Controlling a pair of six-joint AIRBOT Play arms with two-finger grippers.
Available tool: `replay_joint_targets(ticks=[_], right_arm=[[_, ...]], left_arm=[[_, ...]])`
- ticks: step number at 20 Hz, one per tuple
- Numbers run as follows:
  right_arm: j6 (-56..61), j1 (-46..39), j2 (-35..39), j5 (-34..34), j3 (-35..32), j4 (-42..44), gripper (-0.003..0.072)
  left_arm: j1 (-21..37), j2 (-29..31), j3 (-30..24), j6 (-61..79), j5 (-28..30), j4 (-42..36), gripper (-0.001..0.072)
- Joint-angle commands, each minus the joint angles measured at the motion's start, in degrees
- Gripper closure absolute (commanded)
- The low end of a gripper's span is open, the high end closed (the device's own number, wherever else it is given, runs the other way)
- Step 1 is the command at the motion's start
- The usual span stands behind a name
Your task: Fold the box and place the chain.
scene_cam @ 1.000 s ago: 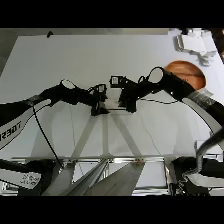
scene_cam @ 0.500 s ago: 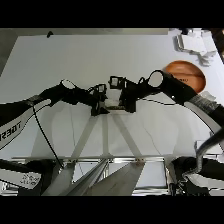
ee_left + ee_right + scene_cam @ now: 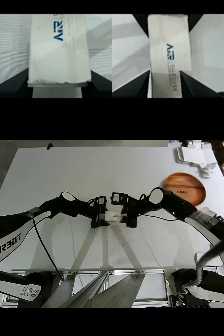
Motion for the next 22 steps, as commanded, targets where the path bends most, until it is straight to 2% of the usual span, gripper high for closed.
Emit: replay_joint_targets(ticks=[1,2,3,4,5,8,11,17,22], right_arm=[[0.0,0.0,3.5,-0.4,-0.1,2.3,0.0258],[0.0,0.0,4.7,-0.4,-0.1,4.1,0.0276],[0.5,0.0,5.5,-0.4,-0.1,7.0,0.0337],[2.1,0.0,5.7,-0.4,-0.1,10.3,0.0482],[3.5,0.0,5.7,-0.5,-0.3,13.9,0.0677],[6.2,-1.2,5.6,-3.0,-3.8,25.3,0.067],[7.4,-4.3,4.5,-6.0,-11.0,34.4,0.0671],[10.1,-4.8,-3.3,-6.4,-12.9,34.0,0.0672],[10.5,-4.8,-3.5,-3.8,-12.8,32.6,0.0672]], left_arm=[[0.0,0.0,0.0,0.0,0.0,0.0,0.0632],[0.0,0.0,0.0,0.0,0.0,0.0,0.0632],[0.0,0.0,0.0,0.0,0.0,0.0,0.0632],[0.0,0.0,0.0,0.0,0.0,0.0,0.0632],[0.0,0.0,0.0,0.0,0.0,0.0,0.0632],[0.0,0.0,0.0,0.0,0.0,0.0,0.0632],[0.0,0.0,0.0,0.0,0.0,0.0,0.0632],[0.0,0.0,0.0,0.0,0.0,0.0,0.0632],[0.0,0.0,0.0,0.0,0.0,0.0,0.0632]])
